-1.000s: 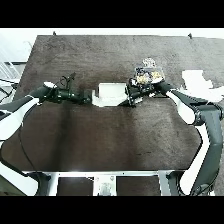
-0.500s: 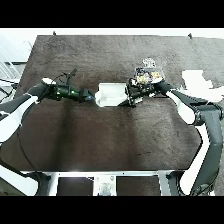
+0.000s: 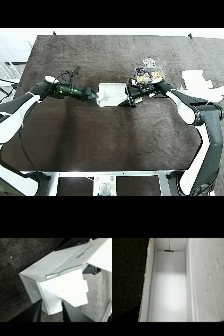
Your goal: Fold the box and place the chain.
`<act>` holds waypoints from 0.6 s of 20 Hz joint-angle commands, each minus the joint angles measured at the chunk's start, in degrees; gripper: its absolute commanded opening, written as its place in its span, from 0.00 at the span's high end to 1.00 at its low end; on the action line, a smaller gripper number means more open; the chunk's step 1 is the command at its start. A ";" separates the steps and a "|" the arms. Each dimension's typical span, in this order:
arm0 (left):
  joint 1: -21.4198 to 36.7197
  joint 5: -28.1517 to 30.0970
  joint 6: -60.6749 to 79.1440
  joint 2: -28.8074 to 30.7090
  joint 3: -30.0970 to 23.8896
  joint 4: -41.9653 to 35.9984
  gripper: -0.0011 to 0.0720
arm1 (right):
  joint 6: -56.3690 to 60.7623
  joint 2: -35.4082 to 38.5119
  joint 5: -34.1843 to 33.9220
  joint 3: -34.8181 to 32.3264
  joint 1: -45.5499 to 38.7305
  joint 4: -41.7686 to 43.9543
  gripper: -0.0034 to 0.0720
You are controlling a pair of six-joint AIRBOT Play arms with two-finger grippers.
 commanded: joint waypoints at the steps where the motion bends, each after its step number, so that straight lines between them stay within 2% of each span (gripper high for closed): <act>1: -1.16 0.61 -3.85 0.04 0.79 1.60 0.53 | 0.00 0.02 0.02 0.02 -0.04 0.00 0.29; 5: -2.86 1.57 -6.62 0.04 1.64 2.67 0.53 | 0.00 0.02 0.02 0.02 -0.04 0.00 0.29; 9: -4.44 1.73 -15.93 0.04 5.68 10.86 0.53 | 0.00 0.02 0.02 0.02 -0.04 0.00 0.29; 12: -5.70 2.12 -19.41 0.02 7.41 13.79 0.53 | 0.00 0.02 0.02 0.02 -0.04 0.00 0.29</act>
